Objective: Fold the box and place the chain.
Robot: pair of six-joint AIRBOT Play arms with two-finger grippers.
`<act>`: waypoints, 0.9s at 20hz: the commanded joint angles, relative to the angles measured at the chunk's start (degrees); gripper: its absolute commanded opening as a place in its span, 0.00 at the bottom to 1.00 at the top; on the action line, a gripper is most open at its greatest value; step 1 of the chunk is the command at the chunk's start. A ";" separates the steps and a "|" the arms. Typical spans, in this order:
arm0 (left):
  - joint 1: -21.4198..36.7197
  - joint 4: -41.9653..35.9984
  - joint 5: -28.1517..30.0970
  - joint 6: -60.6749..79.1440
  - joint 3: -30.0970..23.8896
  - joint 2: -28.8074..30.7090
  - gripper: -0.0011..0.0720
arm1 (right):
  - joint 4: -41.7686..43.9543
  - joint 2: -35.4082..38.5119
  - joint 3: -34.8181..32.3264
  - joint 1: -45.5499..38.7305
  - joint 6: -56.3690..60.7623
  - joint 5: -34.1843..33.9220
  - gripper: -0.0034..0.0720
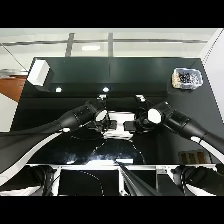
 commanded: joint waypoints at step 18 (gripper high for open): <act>0.04 0.04 0.44 0.00 0.00 0.00 0.05 | -7.50 -7.37 5.55 3.76 12.33 2.84 0.35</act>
